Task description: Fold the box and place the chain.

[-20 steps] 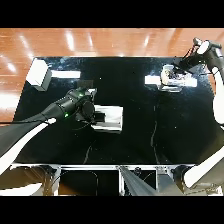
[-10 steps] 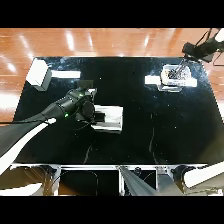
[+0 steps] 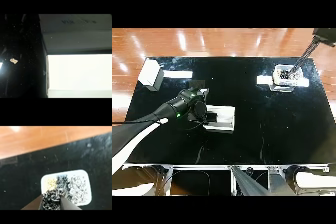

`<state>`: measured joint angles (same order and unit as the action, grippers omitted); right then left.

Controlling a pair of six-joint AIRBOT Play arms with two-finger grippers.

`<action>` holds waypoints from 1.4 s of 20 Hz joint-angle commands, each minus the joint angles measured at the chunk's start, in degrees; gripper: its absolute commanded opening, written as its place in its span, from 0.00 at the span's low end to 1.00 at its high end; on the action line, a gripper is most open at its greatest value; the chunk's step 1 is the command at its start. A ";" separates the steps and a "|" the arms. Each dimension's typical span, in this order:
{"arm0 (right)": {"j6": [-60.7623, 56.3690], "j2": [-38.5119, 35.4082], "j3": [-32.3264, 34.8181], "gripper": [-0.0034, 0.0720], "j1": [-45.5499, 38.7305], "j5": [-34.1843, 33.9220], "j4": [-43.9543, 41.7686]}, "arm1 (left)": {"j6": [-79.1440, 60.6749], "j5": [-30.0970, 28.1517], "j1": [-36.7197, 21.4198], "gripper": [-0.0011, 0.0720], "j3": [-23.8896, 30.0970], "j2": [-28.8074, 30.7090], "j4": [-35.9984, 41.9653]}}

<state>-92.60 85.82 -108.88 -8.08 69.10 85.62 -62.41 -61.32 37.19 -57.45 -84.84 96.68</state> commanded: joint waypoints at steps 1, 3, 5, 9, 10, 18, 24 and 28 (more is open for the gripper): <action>1.64 -5.99 -0.04 0.08 0.00 0.63 -0.37 | 0.00 -0.11 0.00 0.04 -0.02 0.00 0.07; 3.19 -8.87 -0.04 0.08 0.00 1.36 -2.93 | 0.00 -0.11 0.00 0.04 -0.02 0.00 0.07; 4.83 -11.52 -0.04 0.08 0.09 2.05 -6.38 | 0.00 -0.09 0.00 0.04 -0.02 0.00 0.07; 6.23 -15.21 -0.04 0.08 2.64 5.20 -7.21 | 0.00 -0.09 0.00 0.04 -0.02 0.00 0.07; 6.64 -16.00 -0.04 0.08 3.78 6.25 -7.19 | 0.00 -0.09 0.00 0.04 -0.02 0.00 0.07; 7.61 -21.03 -0.02 0.08 17.22 12.35 -7.19 | -0.02 -0.09 0.00 0.04 -0.02 0.00 0.04; 7.48 -22.27 0.50 0.08 29.18 15.56 -7.19 | -0.02 -0.09 0.00 0.04 -0.02 0.00 0.07; 6.62 -22.25 6.58 0.08 36.98 17.20 -7.76 | -0.02 -0.04 0.00 0.04 -0.02 0.00 0.04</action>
